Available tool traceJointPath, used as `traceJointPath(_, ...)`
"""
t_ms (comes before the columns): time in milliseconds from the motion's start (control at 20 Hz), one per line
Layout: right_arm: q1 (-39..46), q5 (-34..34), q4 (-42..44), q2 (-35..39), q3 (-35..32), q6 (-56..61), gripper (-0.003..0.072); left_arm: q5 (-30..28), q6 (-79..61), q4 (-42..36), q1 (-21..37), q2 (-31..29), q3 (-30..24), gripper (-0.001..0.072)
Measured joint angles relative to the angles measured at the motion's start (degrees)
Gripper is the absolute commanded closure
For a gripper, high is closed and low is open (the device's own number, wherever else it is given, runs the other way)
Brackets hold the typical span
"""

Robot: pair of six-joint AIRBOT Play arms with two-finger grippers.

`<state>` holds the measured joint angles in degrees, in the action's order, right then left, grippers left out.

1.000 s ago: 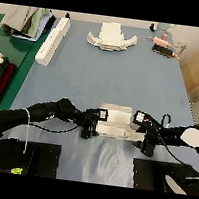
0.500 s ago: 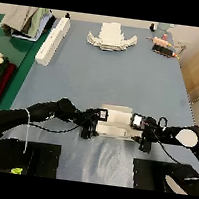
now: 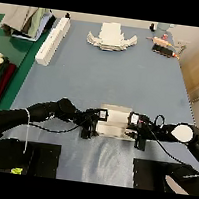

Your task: Fold the box.

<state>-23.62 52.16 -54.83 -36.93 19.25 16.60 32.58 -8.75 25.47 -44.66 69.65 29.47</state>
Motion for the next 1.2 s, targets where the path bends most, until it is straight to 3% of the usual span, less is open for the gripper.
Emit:
traceJointPath(50, 0.0, -0.2, 0.9, -0.5, 0.0, -0.9, 0.0439, 0.0, 0.0, 0.0, 0.0, 0.0, 0.0, 0.0227)
traceJointPath(150, 0.0, -0.5, 2.6, -1.7, 0.0, -2.6, 0.0166, 0.0, 0.0, 0.0, 0.0, 0.0, 0.0, 0.0227)
traceJointPath(250, 0.0, -0.8, 3.5, -3.0, 0.0, -3.7, 0.0071, 0.0, 0.0, 0.0, 0.0, 0.0, 0.0, 0.0227)
traceJointPath(700, 0.0, -1.1, 4.2, -4.7, 0.0, -4.9, 0.0076, 0.0, 0.0, 0.0, 0.0, 0.0, 0.0, 0.0226)
traceJointPath(800, -0.1, -0.7, 3.7, -4.3, 0.0, -3.3, 0.01, 0.0, 0.0, 0.0, 0.0, 0.0, 0.0, 0.0226)
traceJointPath(1000, -0.1, 2.8, -1.6, -2.4, 1.2, 10.6, 0.0675, 0.0, 0.2, -0.1, 0.0, 0.0, 0.0, 0.0227)
traceJointPath(1200, 0.0, 9.3, -13.7, 1.0, 6.1, 37.6, 0.0684, 0.0, 0.2, -0.1, 0.0, 0.0, 0.0, 0.0226)
